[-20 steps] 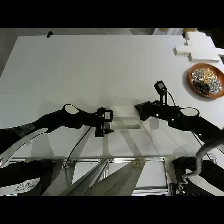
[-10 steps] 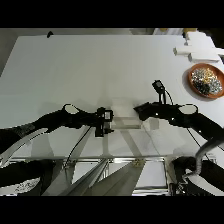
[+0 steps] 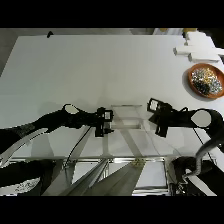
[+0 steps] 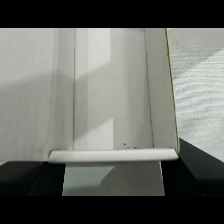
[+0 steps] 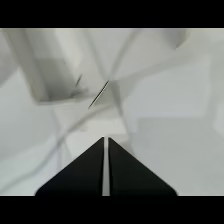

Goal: Fold the box and place the chain.

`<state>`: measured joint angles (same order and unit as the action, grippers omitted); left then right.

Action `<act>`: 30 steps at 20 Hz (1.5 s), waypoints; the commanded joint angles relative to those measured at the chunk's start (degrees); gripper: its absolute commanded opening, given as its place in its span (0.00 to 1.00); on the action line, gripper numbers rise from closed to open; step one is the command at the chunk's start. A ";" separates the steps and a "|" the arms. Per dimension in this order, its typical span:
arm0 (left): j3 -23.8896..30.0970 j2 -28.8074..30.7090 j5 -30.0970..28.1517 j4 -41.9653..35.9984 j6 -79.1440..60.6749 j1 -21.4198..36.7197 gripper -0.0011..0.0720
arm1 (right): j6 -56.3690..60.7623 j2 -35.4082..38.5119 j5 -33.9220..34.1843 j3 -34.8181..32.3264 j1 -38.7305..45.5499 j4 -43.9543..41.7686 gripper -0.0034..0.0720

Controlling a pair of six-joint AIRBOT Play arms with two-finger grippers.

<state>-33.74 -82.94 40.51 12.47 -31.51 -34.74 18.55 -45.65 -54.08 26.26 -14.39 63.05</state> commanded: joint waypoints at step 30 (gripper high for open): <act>-0.04 0.04 0.02 0.00 0.00 0.02 0.29 | -35.36 -12.87 12.72 -6.23 -3.52 -32.06 0.49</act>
<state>-33.74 -82.94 40.58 12.53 -31.51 -34.72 -15.88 -57.91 -42.68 20.05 -17.58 34.59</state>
